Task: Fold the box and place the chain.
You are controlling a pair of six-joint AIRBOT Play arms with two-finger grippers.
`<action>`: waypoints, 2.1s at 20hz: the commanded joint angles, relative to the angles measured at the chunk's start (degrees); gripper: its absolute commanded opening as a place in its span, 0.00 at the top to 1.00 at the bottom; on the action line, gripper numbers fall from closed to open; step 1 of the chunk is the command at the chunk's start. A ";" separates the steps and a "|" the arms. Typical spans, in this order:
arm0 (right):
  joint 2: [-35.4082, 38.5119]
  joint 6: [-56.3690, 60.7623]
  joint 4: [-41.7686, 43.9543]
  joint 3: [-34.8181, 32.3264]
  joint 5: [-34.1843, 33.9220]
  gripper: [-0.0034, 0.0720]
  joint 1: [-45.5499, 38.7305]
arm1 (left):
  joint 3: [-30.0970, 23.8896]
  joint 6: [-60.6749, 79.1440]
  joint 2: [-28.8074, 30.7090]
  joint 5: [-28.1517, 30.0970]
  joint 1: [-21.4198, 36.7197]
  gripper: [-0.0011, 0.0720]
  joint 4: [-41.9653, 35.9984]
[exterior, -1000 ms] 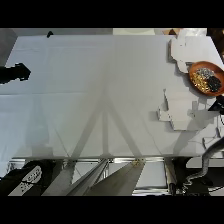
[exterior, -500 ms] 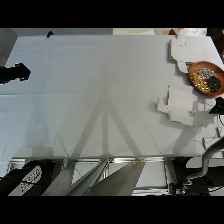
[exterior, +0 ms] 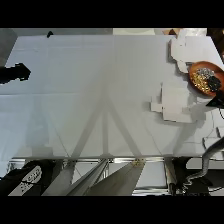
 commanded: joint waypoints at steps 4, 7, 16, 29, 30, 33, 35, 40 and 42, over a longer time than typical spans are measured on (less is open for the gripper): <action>6.91 -0.52 7.89 -6.49 -6.16 0.95 14.05 | 0.04 0.00 0.04 0.02 0.04 0.03 0.00; 9.55 -0.68 11.63 -8.17 -10.14 0.95 23.69 | 0.04 0.00 0.04 0.02 0.04 0.03 0.00; 11.50 -0.59 22.21 -9.42 -29.79 0.95 52.52 | 0.04 0.00 0.04 0.00 0.04 0.03 0.02; 17.73 -5.44 25.62 -25.33 -59.91 0.95 64.92 | 0.04 0.00 0.04 0.02 0.04 0.03 0.02; 20.48 -6.67 28.55 -29.38 -64.37 0.95 64.02 | 0.04 0.00 0.04 0.02 0.04 0.03 0.02; 26.10 -8.02 29.59 -37.44 -70.82 0.95 61.42 | 0.04 0.00 0.04 0.00 0.04 0.03 0.02; 26.49 -11.72 29.70 -39.89 -71.30 0.95 60.98 | 0.04 0.00 0.04 0.02 0.04 0.03 0.00; 25.49 -12.22 33.29 -41.16 -75.67 0.95 60.98 | 0.04 0.00 0.04 0.02 0.04 0.03 0.00; 25.29 -12.22 36.74 -42.51 -77.81 0.95 61.13 | 0.04 0.00 0.04 0.02 0.04 0.03 0.02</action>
